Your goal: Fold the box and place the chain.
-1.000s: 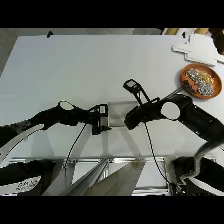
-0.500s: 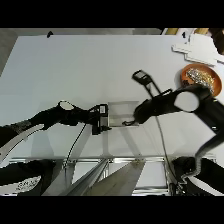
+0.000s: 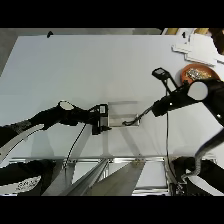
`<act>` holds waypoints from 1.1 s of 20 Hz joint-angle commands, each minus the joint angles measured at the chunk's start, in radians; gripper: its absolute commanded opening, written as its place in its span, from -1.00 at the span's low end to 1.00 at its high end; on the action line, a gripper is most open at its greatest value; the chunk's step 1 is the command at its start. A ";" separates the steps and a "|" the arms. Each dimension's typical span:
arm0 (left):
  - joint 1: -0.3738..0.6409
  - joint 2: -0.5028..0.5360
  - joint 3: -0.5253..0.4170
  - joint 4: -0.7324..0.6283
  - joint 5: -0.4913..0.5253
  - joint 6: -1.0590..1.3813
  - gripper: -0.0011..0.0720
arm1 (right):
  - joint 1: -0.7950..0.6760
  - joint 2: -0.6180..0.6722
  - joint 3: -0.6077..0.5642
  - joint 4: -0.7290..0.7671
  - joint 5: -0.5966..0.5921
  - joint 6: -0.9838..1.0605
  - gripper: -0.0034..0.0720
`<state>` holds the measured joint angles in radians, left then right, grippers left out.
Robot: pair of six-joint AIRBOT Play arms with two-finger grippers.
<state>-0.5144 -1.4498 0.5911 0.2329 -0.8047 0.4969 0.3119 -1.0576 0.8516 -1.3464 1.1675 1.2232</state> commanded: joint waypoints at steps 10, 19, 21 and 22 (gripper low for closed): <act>0.000 0.000 0.000 0.000 0.000 0.000 -0.94 | 0.017 -0.257 -0.010 0.018 -0.084 -0.827 -0.43; 0.000 0.000 0.000 0.000 0.000 0.000 -0.94 | -0.073 -0.261 -0.098 0.272 -0.233 -1.161 -0.43; 0.000 0.000 0.000 0.000 0.000 0.000 -0.94 | -0.073 -0.261 -0.122 0.293 -0.257 -1.218 -0.43; 0.000 0.000 0.000 0.000 0.000 0.000 -0.94 | -0.073 -0.261 -0.130 0.296 -0.261 -1.239 -0.43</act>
